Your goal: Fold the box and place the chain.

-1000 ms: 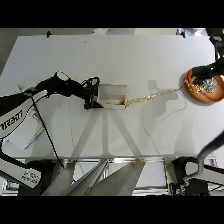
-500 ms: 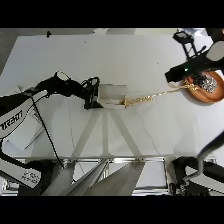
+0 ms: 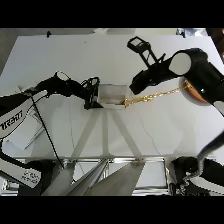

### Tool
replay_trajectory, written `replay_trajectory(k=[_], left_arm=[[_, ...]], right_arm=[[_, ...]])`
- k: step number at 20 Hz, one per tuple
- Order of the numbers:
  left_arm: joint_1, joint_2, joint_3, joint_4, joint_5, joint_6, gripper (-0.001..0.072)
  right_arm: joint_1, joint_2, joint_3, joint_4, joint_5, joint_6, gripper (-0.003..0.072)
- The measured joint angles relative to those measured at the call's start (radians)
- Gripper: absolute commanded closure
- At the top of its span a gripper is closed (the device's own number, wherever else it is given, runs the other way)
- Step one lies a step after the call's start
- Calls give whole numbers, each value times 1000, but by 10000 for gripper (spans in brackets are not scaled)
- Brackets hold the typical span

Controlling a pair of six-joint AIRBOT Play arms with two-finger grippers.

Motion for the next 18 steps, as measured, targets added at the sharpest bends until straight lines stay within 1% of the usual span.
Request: replay_trajectory(k=[4,9,10,11,12,14,16,17,18], left_arm=[[0,0,0,0,0,0,374],[0,0,0,0,0,0,374],[0,0,0,0,0,0,374],[0,0,0,0,0,0,374],[0,0,0,0,0,0,374],[0,0,0,0,0,0,374],[0,0,0,0,0,0,374],[0,0,0,0,0,0,374],[0,0,0,0,0,0,374]], right_arm=[[78,-38,0,20,-73,3,677],[137,-135,0,30,-114,8,673],[142,-157,0,29,-116,10,630],[146,-178,0,27,-119,11,484],[149,-193,0,24,-119,11,413],[153,-204,0,24,-112,9,412],[154,-188,0,8,-102,-3,411],[154,-171,0,-9,-99,-16,402],[153,-152,0,-33,-89,-30,367]])
